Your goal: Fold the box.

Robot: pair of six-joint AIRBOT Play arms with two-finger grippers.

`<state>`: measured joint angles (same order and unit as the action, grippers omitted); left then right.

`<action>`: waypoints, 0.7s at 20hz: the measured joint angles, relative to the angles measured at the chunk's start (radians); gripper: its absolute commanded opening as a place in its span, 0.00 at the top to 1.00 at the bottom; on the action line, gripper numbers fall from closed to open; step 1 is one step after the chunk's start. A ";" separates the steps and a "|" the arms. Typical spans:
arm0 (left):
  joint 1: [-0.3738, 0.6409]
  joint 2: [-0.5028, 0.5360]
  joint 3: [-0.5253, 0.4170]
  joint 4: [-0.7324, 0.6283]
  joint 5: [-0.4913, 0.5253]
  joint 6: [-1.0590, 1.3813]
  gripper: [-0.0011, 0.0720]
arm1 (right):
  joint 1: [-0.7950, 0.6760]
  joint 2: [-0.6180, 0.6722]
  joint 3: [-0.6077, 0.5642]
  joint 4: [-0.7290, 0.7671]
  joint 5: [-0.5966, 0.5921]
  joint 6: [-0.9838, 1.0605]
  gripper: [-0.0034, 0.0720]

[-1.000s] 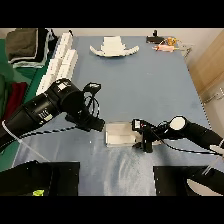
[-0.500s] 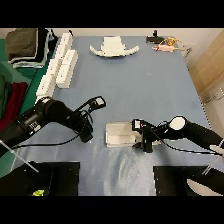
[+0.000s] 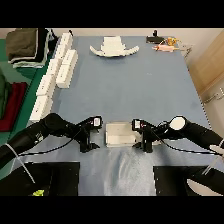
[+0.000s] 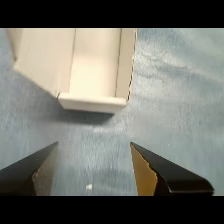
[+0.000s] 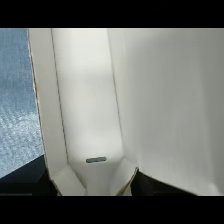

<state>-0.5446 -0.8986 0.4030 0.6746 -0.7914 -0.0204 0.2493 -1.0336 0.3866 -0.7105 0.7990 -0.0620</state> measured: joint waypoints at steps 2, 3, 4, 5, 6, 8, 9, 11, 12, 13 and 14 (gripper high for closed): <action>-0.031 -0.040 -0.009 -0.055 0.058 0.064 0.04 | 0.000 0.000 0.000 0.000 0.000 0.000 0.28; -0.045 -0.060 -0.011 -0.080 0.083 0.090 0.04 | 0.000 0.000 0.000 0.000 0.000 0.000 0.28; -0.058 -0.081 -0.012 -0.104 0.103 0.118 0.04 | 0.000 0.000 0.000 0.000 0.000 0.000 0.28; -0.068 -0.098 -0.013 -0.128 0.122 0.143 0.04 | 0.000 0.000 0.000 0.000 0.000 0.000 0.28; -0.076 -0.114 -0.011 -0.157 0.140 0.169 0.04 | 0.000 0.000 0.000 0.000 0.000 0.000 0.28; -0.086 -0.138 -0.005 -0.209 0.159 0.216 0.04 | 0.000 0.000 0.000 0.000 0.000 0.000 0.28; -0.089 -0.147 -0.003 -0.228 0.164 0.235 0.04 | 0.000 0.000 0.000 0.000 0.000 0.000 0.28; -0.093 -0.157 0.000 -0.251 0.169 0.261 0.04 | 0.000 0.000 0.000 0.000 0.000 0.000 0.28; -0.095 -0.160 0.001 -0.262 0.170 0.269 0.04 | 0.000 0.000 0.000 0.000 0.000 0.000 0.28; -0.096 -0.163 0.002 -0.265 0.171 0.277 0.04 | 0.000 0.000 0.000 0.000 0.000 0.000 0.28; -0.097 -0.166 0.002 -0.270 0.171 0.284 0.04 | 0.000 0.000 0.000 0.000 0.000 0.000 0.28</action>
<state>-0.6411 -1.0645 0.4046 0.4046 -0.6201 0.2634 0.2493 -1.0336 0.3866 -0.7109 0.7990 -0.0620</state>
